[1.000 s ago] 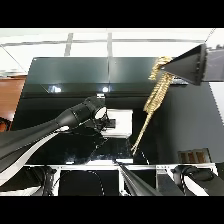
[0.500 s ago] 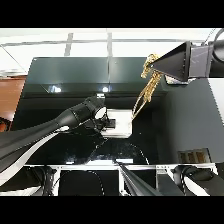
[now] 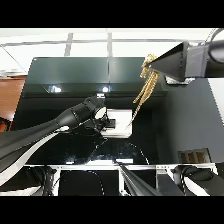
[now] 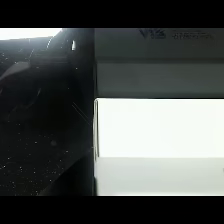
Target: Fold the box and place the chain.
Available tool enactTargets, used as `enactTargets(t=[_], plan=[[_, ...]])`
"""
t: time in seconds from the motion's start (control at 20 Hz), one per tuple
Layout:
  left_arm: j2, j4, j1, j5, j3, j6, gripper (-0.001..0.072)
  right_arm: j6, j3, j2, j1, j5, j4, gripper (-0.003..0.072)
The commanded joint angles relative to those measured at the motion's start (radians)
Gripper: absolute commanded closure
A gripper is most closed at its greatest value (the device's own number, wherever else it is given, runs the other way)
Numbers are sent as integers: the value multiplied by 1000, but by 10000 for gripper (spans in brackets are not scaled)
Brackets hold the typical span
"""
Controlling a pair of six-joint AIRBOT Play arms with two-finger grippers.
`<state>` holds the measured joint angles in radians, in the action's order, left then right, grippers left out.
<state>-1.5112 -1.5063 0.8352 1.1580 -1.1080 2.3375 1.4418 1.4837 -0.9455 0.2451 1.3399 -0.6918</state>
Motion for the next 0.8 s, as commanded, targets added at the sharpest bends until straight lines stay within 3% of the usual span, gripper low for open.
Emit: enactTargets(t=[0.0, 0.25, 0.75], plan=[[1, 0, 0, -1, 0, 0, 683, 2, -89, 0, 45, 6, 0, 673], [1, 0, 0, -1, 0, 0, 683, 1, -270, 0, 118, -61, -7, 673], [1, 0, 0, -1, 0, 0, 683, 7, -470, 0, 120, -68, -39, 673]])
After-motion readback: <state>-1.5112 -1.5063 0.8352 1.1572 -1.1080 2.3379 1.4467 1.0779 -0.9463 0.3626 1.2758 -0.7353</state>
